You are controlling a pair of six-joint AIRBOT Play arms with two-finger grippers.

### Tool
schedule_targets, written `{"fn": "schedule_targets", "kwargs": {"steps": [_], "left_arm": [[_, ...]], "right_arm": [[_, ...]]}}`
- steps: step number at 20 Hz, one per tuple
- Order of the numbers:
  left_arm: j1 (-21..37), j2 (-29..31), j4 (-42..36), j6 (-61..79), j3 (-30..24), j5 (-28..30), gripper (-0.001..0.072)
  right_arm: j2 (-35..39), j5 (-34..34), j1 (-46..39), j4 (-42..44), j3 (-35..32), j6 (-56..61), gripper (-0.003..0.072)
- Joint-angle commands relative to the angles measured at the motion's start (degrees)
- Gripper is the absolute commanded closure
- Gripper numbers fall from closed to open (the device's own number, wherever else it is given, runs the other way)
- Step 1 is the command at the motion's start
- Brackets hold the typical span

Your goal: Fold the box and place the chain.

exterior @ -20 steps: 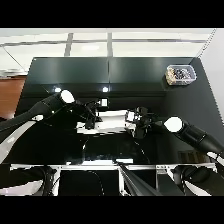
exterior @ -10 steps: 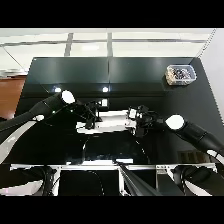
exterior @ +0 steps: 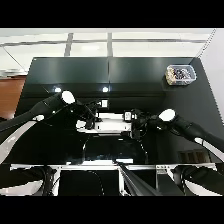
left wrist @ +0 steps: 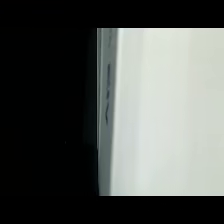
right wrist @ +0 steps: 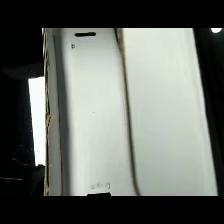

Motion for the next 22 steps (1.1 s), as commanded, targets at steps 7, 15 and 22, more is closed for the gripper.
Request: {"fn": "schedule_targets", "kwargs": {"steps": [7, 15, 22], "left_arm": [[0.0, -0.1, -0.1, -0.2, 0.0, 0.0, 0.0683], [0.0, -0.1, -0.1, -0.2, 0.0, -0.1, 0.0683], [0.0, -0.1, -0.1, -0.2, 0.0, -0.3, 0.0684]], "right_arm": [[-2.5, 1.0, -0.7, -4.0, 0.4, 2.3, 0.0001], [-4.3, 0.2, -0.7, -7.9, 2.5, 9.2, 0.0002], [-4.4, -0.6, 0.7, -9.9, 2.5, 10.3, 0.0002]]}}
